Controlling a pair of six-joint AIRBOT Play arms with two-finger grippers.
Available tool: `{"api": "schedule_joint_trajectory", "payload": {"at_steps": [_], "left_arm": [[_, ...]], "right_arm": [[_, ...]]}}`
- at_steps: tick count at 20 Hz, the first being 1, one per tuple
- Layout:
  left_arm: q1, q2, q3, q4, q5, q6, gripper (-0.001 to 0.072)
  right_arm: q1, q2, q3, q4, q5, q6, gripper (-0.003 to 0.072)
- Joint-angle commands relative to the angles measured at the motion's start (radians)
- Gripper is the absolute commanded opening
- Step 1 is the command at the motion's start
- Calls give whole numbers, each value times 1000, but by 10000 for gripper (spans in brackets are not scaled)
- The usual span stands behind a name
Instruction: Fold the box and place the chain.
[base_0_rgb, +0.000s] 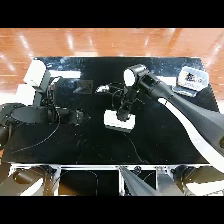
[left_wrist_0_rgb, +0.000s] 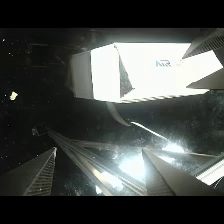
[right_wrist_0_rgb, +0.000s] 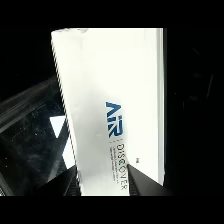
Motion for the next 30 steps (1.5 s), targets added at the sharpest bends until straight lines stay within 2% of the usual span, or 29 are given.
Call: {"api": "schedule_joint_trajectory", "payload": {"at_steps": [1,12,14,21,30], "left_arm": [[1,0,0,0,0,0,635],[1,0,0,-4,0,0,635],[1,0,0,-4,0,0,635],[1,0,0,-4,0,0,635],[1,0,0,-7,-1,0,635]], "right_arm": [[1,0,-1,12,-30,11,380],[1,0,0,-13,-23,0,377],[0,0,0,-15,-23,-1,318],[-2,6,1,-85,-24,0,319],[-2,33,1,-81,-31,0,319]]}}
